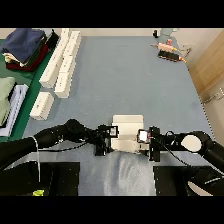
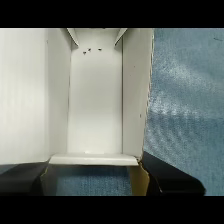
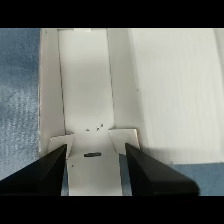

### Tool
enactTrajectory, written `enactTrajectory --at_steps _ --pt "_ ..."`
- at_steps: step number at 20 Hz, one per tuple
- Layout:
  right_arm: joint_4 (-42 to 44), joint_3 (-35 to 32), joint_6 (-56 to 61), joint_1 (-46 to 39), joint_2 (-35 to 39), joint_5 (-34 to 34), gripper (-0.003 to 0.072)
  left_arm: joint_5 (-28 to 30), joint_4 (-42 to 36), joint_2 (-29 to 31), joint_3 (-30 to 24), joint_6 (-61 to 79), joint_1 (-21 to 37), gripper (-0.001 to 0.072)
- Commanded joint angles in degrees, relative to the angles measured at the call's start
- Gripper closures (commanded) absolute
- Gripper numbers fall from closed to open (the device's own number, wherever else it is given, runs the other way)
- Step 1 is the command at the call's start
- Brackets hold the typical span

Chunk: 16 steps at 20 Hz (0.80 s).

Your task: Fold the box.

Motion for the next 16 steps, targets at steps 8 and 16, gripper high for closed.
enactTrajectory --at_steps 8,16 --pt "-4.4 0.5 9.1 0.1 1.2 0.5 0.0313 0.0 0.0 0.0 0.0 0.0 0.0 0.019" --pt "-45.1 7.4 68.2 -1.3 3.5 15.5 0.0684 0.0 0.0 0.0 0.0 0.0 0.0 0.0191"
